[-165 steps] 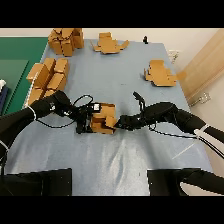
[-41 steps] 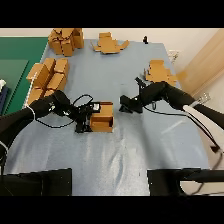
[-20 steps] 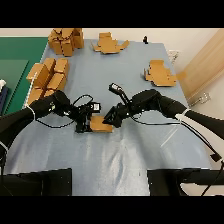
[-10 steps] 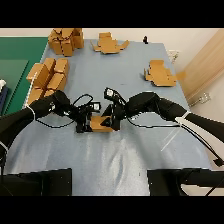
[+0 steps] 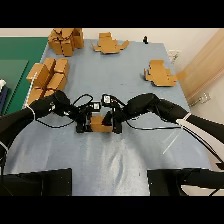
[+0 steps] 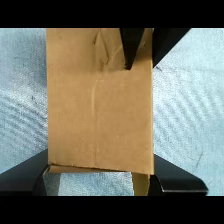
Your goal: Fold the box.
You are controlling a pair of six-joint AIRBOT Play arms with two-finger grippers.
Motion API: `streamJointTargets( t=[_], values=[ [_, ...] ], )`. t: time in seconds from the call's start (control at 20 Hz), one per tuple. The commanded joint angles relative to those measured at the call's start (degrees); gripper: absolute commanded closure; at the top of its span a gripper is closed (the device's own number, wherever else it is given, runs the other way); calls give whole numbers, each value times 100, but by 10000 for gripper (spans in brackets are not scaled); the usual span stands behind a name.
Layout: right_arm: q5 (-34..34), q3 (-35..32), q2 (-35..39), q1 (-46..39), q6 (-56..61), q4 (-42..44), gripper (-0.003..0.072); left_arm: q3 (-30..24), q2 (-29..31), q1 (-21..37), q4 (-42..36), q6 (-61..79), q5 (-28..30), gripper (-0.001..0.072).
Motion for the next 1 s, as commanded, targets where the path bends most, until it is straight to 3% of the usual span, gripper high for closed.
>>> streamJointTargets(
  t=[0.0,0.25,0.8,0.85,0.95],
  values=[
    [-70,2,127,31,-2,2,650,-2,-2,-2,9,11,4,689],
    [-52,2,319,31,-2,9,663,-2,-2,-2,11,11,9,689],
    [-227,4,-109,31,-2,-28,661,-2,-2,-2,22,11,9,689],
    [-208,9,-85,31,-2,-28,655,-2,-2,-2,22,11,9,689],
    [-267,79,11,31,-2,15,576,-2,-2,-2,24,11,7,689]
  ],
)
